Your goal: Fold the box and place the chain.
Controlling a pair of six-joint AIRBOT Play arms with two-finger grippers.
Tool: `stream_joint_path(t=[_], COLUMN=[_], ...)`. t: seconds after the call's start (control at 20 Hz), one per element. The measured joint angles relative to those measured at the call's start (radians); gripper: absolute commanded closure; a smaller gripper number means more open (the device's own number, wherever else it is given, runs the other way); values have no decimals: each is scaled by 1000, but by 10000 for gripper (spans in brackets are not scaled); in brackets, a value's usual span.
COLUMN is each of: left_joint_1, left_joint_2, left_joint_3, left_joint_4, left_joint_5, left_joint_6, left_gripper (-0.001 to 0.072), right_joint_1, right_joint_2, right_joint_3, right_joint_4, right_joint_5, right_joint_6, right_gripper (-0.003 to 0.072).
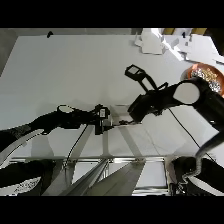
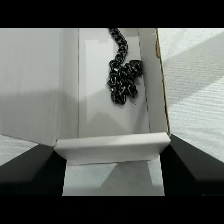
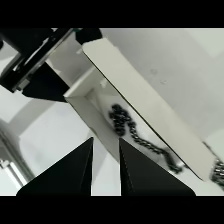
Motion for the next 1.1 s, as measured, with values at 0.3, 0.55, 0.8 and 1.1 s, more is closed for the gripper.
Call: stream_joint_path(t=[0.3,0.55,0.8,1.1], left_joint_1=[0,0,0,0], left_joint_2=[0,0,0,0], left_joint_3=[0,0,0,0], left_joint_4=[0,0,0,0], left_joint_5=[0,0,0,0], left_joint_6=[0,0,0,0], left_gripper=[680,680,680,680], right_joint_1=[-285,-391,-410,-375], right_joint_2=[55,-36,-158,-251], right_joint_3=[-32,-121,-164,-174], right_joint_4=[-6,3,0,12], right_joint_5=[84,77,37,10], right_joint_6=[-313,-650,-885,-1046], right_gripper=[596,568,565,520])
